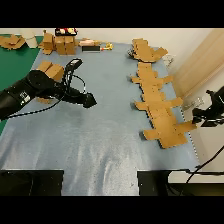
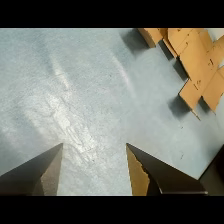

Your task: Fold the box.

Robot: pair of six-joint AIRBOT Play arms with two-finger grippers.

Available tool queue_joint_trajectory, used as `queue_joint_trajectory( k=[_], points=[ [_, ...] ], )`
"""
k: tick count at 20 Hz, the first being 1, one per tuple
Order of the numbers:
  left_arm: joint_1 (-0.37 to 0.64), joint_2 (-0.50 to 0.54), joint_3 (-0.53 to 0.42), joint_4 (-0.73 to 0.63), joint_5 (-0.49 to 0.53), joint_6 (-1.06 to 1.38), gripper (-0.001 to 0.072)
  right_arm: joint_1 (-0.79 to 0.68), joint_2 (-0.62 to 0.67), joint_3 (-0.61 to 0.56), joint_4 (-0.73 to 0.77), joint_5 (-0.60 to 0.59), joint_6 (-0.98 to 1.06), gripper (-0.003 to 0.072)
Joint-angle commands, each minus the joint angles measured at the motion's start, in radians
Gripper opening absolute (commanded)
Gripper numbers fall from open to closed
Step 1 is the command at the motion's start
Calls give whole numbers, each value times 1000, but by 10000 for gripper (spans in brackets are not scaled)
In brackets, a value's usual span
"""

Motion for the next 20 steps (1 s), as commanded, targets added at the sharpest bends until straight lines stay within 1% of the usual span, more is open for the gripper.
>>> queue_joint_trajectory(
  k=[1,2,3,7,10,12,17,18,19,20],
  points=[
    [1,1,0,-1,2,-46,590,-185,-85,14,227,36,-161,453],
    [1,1,0,-1,0,-47,590,-212,-108,29,281,36,-181,454],
    [1,0,0,-2,0,-48,590,-231,-128,49,296,35,-190,453],
    [1,0,0,-1,2,-73,589,-249,-176,110,296,35,-217,453],
    [1,1,0,-1,1,-73,590,-249,-204,136,330,34,-235,453],
    [1,0,0,0,2,-73,589,-248,-219,135,365,15,-270,453],
    [1,0,0,0,2,-73,590,-240,-266,135,387,-73,-294,452],
    [1,0,0,-1,2,-73,590,-233,-266,134,402,-92,-308,438],
    [1,0,0,-1,0,-74,590,-226,-264,134,420,-124,-318,363],
    [1,1,0,-1,-2,-74,590,-217,-260,134,435,-153,-322,271]
  ],
)
